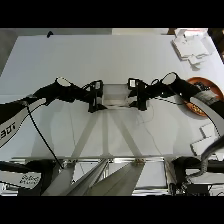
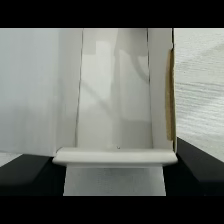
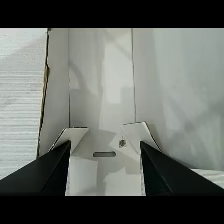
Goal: Fold the box and place the chain.
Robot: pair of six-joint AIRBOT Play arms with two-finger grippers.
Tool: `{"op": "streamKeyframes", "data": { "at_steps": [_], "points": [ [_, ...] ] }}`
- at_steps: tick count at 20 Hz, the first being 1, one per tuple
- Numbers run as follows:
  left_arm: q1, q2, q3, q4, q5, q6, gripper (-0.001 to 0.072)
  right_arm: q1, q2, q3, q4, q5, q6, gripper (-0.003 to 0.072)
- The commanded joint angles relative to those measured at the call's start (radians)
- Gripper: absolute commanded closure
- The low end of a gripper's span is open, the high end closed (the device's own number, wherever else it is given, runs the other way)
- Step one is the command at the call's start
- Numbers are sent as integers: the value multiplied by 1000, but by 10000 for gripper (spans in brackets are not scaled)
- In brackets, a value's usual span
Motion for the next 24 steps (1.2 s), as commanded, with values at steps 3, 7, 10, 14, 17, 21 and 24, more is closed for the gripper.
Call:
{"op": "streamKeyframes", "data": {
  "at_steps": [3,7,10,14,17,21,24],
  "points": [
    [-1,0,0,0,-1,0,452,0,5,1,-19,8,13,548],
    [-1,0,0,0,-1,0,452,0,101,1,-75,14,111,676],
    [-1,0,0,0,-1,0,452,0,233,1,-223,14,264,676],
    [-1,0,0,0,-1,0,452,-23,383,1,-505,34,653,676],
    [-1,0,0,0,-1,0,452,-155,400,-1,-491,153,829,677],
    [-1,0,0,0,-1,0,452,-378,398,-70,-335,182,899,677],
    [-1,0,0,0,-1,0,452,-469,381,-159,-209,166,918,677]
  ]
}}
